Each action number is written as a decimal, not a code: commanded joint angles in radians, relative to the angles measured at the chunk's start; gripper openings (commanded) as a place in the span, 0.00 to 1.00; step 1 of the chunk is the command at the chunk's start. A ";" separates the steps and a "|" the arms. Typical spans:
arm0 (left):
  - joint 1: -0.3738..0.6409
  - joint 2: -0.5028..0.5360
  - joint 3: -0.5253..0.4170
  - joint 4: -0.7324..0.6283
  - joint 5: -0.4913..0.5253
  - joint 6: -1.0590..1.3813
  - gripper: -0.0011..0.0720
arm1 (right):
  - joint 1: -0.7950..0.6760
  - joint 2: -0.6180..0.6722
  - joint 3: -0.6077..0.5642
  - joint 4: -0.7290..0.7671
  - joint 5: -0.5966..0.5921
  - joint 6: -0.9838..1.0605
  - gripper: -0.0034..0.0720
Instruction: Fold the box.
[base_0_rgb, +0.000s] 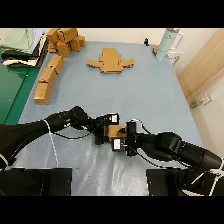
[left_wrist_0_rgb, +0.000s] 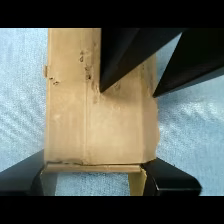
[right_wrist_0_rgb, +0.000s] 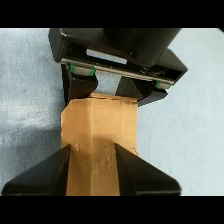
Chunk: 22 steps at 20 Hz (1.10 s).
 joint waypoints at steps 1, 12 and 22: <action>0.000 0.001 0.001 0.000 0.000 0.000 0.66 | 0.000 -0.010 0.000 -0.052 0.007 0.000 0.43; 0.000 0.001 0.001 0.000 0.000 0.000 0.66 | 0.001 0.019 0.000 -0.063 0.011 0.000 0.26; 0.000 0.001 0.001 0.000 0.000 0.000 0.66 | 0.001 0.073 0.000 -0.062 0.007 0.000 0.16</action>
